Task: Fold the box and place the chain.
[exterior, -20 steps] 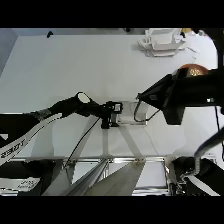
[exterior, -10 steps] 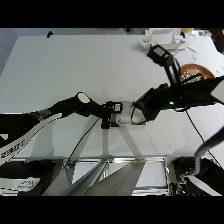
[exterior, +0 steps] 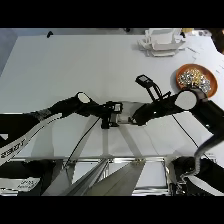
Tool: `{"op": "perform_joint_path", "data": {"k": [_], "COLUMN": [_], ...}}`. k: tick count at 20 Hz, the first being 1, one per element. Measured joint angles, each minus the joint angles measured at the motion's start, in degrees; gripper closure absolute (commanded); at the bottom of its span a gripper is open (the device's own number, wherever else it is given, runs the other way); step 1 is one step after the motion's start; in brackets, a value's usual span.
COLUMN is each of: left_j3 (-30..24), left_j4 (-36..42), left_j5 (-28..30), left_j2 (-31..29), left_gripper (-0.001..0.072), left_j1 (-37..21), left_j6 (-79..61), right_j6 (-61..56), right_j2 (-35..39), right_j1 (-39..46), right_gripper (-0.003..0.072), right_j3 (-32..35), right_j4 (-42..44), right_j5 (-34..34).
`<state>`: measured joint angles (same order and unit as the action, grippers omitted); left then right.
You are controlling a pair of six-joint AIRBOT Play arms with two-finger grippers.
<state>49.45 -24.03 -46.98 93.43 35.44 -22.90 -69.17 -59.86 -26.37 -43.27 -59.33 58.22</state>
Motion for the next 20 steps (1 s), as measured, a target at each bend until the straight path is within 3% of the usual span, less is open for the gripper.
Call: {"op": "perform_joint_path", "data": {"k": [2, 3, 5, 6, 13, 14, 16, 20], "left_j3": [0.0, 0.0, 0.0, 0.0, 0.0, 0.0, 0.0, 0.0], "left_j4": [0.0, 0.02, 0.02, 0.02, 0.02, 0.0, 0.02, 0.02], "left_j5": [0.0, 0.0, 0.0, 0.0, 0.0, 0.0, 0.0, 0.0], "left_j2": [0.0, 0.0, 0.0, 0.0, 0.0, 0.0, 0.0, 0.0], "left_gripper": [0.0666, 0.0666, 0.0666, 0.0666, 0.0666, 0.0666, 0.0666, 0.0666], "left_j1": [0.0, 0.0, 0.0, 0.0, 0.0, 0.0, 0.0, 0.0], "left_j6": [-0.02, 0.0, -0.02, -0.02, -0.02, -0.02, 0.0, -0.02], "right_j6": [0.02, 0.02, 0.02, 0.04, 0.07, 0.04, -0.9, -7.43], "right_j2": [-1.55, -2.03, -2.64, -2.8, 2.27, 3.69, 6.1, 6.99], "right_j1": [0.0, 0.0, 0.0, 0.0, 3.48, 5.18, 9.07, 17.4], "right_gripper": [0.067, 0.0636, 0.0409, 0.037, 0.0401, 0.0441, 0.0516, 0.0506], "right_j3": [0.81, 1.07, 1.38, 1.44, -3.72, -4.94, -6.45, -7.15], "right_j4": [0.2, 0.39, 0.66, 0.74, 0.52, -0.13, -2.47, -11.61], "right_j5": [-0.74, -1.05, -1.42, -1.49, 4.7, 5.6, 6.27, 4.11]}}
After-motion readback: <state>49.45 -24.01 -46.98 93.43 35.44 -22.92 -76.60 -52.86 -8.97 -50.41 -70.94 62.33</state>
